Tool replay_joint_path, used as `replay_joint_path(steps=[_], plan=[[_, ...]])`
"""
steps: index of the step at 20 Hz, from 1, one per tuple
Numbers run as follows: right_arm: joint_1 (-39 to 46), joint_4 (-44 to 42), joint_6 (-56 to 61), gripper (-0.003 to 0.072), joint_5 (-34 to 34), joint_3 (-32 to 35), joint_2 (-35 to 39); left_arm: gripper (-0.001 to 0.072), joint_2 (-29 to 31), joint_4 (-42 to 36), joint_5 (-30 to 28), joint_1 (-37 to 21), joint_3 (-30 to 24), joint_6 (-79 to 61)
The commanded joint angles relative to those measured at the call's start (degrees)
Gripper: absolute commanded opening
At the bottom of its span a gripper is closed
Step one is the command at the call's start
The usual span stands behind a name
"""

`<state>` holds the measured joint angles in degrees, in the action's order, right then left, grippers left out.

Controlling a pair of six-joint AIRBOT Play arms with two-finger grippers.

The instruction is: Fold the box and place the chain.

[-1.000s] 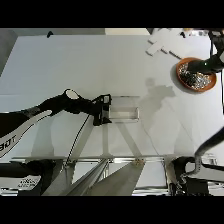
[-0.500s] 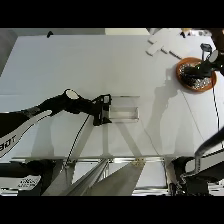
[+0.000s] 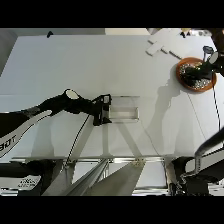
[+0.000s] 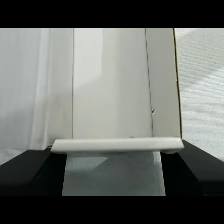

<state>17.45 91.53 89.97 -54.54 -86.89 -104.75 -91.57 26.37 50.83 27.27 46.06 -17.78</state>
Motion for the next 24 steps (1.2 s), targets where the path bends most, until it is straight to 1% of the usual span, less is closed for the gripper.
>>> replay_joint_path(steps=[1, 5, 9, 12, 15, 20, 24], plan=[[0.04, 0.00, -0.70, 0.0019, -1.79, 0.00, 0.79, 0.0390, 0.00, 0.02, -0.02, -0.04, 0.00, 0.00], [0.04, -0.35, -3.54, 0.0018, -2.89, 0.00, 6.95, 0.0390, 0.00, 0.02, -0.02, -0.04, 0.02, 0.02], [0.04, -1.03, -8.37, 0.0018, -7.69, 0.00, 16.28, 0.0390, 0.00, 0.02, -0.02, -0.04, 0.02, 0.00], [0.04, -6.75, -13.00, 0.0018, -11.76, 0.00, 23.30, 0.0390, 0.00, 0.02, -0.02, -0.04, 0.02, 0.00], [0.04, -13.14, -15.52, 0.0018, -15.19, 0.00, 28.63, 0.0390, -0.02, 0.02, -0.02, -0.04, 0.02, 0.00], [-0.02, -24.11, -21.40, 0.0019, -23.80, 0.02, 34.71, 0.0390, 0.00, 0.02, -0.02, -0.04, 0.02, 0.00], [-0.02, -27.76, -22.18, 0.0019, -28.63, 0.02, 38.47, 0.0390, -0.02, 0.02, -0.02, -0.04, 0.02, 0.00]])
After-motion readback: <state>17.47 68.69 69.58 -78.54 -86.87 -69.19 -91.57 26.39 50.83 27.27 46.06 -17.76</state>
